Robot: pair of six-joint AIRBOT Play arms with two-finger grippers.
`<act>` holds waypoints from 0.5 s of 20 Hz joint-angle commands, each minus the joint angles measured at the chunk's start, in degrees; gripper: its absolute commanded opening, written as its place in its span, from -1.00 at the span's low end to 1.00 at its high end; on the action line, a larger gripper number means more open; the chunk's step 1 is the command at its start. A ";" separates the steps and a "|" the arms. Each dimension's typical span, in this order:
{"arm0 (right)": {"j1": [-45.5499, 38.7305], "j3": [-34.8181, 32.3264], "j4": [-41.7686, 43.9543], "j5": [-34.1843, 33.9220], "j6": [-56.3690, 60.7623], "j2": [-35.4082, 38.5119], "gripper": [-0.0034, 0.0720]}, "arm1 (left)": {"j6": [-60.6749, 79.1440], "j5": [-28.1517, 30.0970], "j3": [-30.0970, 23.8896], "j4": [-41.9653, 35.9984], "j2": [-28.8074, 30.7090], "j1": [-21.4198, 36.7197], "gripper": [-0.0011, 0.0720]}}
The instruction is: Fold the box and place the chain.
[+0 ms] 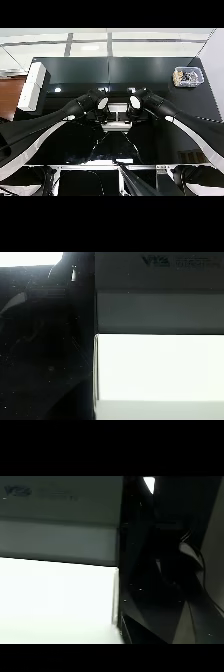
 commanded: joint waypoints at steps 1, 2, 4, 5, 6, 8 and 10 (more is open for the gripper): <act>-0.17 0.00 -0.17 0.50 -0.02 -0.42 -0.20 | -0.07 -0.02 0.04 0.02 -0.04 0.00 -0.89; -0.17 0.00 -0.09 0.44 -0.02 -0.44 -0.20 | -0.07 -0.02 0.04 0.02 -0.04 0.00 -0.89; -0.20 0.00 -0.09 0.48 -0.02 -0.50 -0.20 | -0.07 -0.02 0.04 0.02 -0.04 0.00 -0.89; -0.20 0.00 -0.13 0.39 -0.02 -0.59 -0.20 | -0.07 -0.02 0.04 0.02 -0.04 0.00 -0.89; -0.20 0.00 -0.09 0.24 -0.02 -0.66 -0.20 | -0.07 -0.02 0.04 0.02 -0.04 0.00 -0.89; -0.20 0.00 -0.04 0.24 -0.02 -0.72 -0.20 | -0.07 -0.02 0.04 0.02 -0.04 0.00 -0.89; -0.17 0.00 0.02 0.22 -0.04 -0.81 -0.37 | -0.07 0.00 0.04 0.02 -0.04 0.00 -0.89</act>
